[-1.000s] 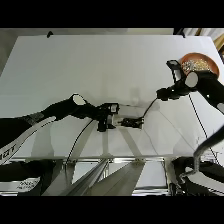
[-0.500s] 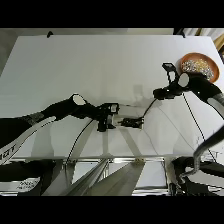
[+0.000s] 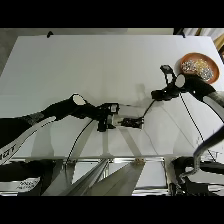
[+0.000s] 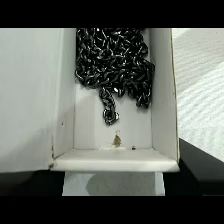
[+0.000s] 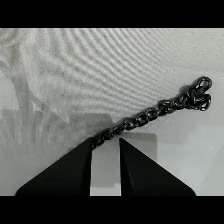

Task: Fold the box and place the chain.

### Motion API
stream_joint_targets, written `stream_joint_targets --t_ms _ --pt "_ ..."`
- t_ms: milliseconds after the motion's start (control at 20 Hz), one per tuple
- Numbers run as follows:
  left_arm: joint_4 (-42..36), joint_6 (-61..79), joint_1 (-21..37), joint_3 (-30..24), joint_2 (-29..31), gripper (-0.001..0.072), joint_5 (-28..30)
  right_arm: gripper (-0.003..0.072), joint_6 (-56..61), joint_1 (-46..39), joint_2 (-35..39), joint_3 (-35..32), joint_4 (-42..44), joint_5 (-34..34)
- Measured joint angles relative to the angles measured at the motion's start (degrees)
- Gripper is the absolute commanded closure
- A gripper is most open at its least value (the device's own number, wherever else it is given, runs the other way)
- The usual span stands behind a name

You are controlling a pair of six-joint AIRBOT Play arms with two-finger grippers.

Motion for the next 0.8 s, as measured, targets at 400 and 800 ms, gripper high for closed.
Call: stream_joint_targets --t_ms 400,800 --pt "0.0 0.0 0.0 0.0 0.0 0.0437 0.0 0.0672 -1.6 0.5 4.8 0.0 0.7 0.3" --pt "0.0 0.0 0.0 0.0 0.0 0.0437 0.0 0.0672 -3.1 4.7 24.6 0.0 0.9 8.0"
